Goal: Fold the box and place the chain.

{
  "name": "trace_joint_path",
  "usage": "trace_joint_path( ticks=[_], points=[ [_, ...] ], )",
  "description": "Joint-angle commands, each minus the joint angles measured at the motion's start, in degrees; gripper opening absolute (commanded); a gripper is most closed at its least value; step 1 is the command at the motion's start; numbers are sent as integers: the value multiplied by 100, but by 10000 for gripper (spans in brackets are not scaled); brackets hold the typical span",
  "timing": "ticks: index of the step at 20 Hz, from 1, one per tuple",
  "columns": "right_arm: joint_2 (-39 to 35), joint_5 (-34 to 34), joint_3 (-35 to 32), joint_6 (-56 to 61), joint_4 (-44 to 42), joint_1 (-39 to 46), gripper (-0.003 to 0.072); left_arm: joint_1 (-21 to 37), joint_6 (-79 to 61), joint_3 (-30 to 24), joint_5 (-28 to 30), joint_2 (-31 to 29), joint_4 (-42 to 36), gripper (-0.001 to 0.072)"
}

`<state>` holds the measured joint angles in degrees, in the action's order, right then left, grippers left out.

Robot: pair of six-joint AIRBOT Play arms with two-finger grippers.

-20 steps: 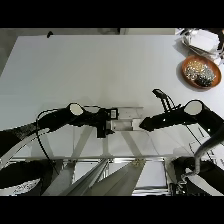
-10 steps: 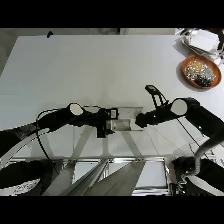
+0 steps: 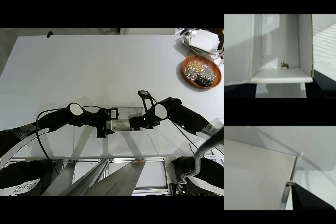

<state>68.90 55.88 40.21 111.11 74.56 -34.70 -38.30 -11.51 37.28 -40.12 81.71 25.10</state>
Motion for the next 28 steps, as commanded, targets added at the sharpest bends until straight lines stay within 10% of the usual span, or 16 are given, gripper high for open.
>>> trace_joint_path(
  ticks=[1, 8, 14, 18, 21, 28],
  points=[
    [92, -74, 79, 737, 516, -83, 321, 0, -2, 0, 2, -2, 0, 320],
    [472, -127, 219, 1045, 601, -319, 283, 0, -2, 0, 4, -2, 0, 320],
    [533, 17, 216, 1029, 649, -391, 10, 0, -2, 0, 2, -2, 0, 320],
    [533, 50, 216, 990, 691, -391, 17, 0, -2, 0, 2, -2, 0, 320],
    [533, 26, 216, 992, 756, -391, 229, 0, -4, 0, 4, -2, 0, 320],
    [527, 26, 216, 800, 802, -391, 11, 0, -2, 0, 2, 0, 0, 320]
  ],
)
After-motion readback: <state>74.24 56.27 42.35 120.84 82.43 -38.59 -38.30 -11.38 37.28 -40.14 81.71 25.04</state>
